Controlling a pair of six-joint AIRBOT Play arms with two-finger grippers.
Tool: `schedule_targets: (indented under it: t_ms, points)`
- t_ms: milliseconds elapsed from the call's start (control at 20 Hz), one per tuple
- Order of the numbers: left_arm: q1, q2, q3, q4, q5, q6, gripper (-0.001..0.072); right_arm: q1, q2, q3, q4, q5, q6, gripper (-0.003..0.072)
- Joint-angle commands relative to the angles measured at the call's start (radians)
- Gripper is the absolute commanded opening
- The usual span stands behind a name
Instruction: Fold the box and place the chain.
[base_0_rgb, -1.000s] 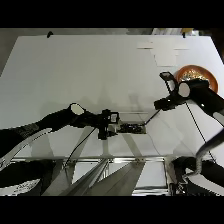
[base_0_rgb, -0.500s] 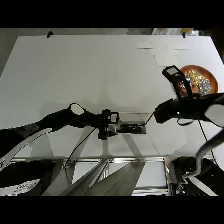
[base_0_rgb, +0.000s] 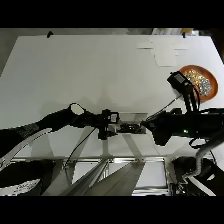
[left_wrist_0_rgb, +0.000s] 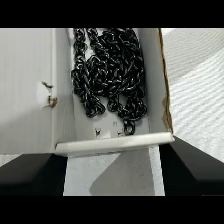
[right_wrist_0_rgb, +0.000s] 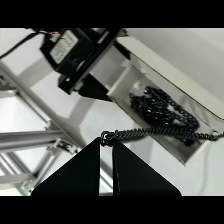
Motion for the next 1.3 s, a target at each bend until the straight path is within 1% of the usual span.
schedule_targets:
  t_ms: [0, 150, 300, 450, 650, 700, 750, 800, 900, 1050, 1150, 1250]
  points:
    - [0.0, 0.0, 0.001, 0.0, 0.0, 0.0, 0.0207, 0.003, -0.007, -0.002, 0.048, -0.064, -0.038, 0.002]
    - [0.0, 0.0, 0.001, 0.0, 0.0, 0.0, 0.0207, 0.015, -0.054, -0.031, 0.047, -0.135, -0.051, 0.002]
    - [0.0, 0.0, 0.001, 0.0, 0.0, 0.0, 0.0207, 0.088, -0.146, -0.075, 0.047, -0.193, -0.085, 0.0021]
    - [0.0, 0.0, 0.001, 0.0, 0.0, 0.0, 0.0207, 0.167, -0.25, -0.079, 0.034, -0.251, -0.093, 0.0021]
    - [0.0, 0.0, 0.001, 0.0, 0.0, 0.0, 0.0207, 0.181, -0.349, -0.079, -0.016, -0.284, -0.085, 0.0023]
    - [0.0, 0.0, 0.001, 0.0, 0.0, 0.0, 0.0207, 0.181, -0.359, -0.079, -0.019, -0.283, -0.083, 0.0066]
    - [0.0, 0.0, 0.001, 0.0, 0.0, 0.0, 0.0207, 0.181, -0.359, -0.079, -0.018, -0.285, -0.083, 0.0144]
    - [0.0, 0.0, 0.001, 0.0, 0.0, 0.0, 0.0207, 0.18, -0.358, -0.077, -0.011, -0.289, -0.083, 0.0194]
    - [0.0, 0.001, 0.001, 0.0, 0.0, 0.0, 0.0207, 0.18, -0.352, -0.063, -0.01, -0.28, -0.083, 0.0193]
    - [0.0, 0.0, 0.001, 0.0, 0.0, 0.0, 0.0207, 0.138, -0.346, 0.011, -0.015, -0.234, -0.084, 0.0187]
    - [0.0, 0.0, 0.001, 0.0, 0.0, 0.0, 0.0207, 0.055, -0.345, 0.08, -0.027, -0.2, -0.084, 0.0177]
    - [0.0, 0.0, 0.001, 0.0, 0.0, 0.0, 0.0207, -0.044, -0.346, 0.117, -0.093, -0.2, -0.082, 0.0144]
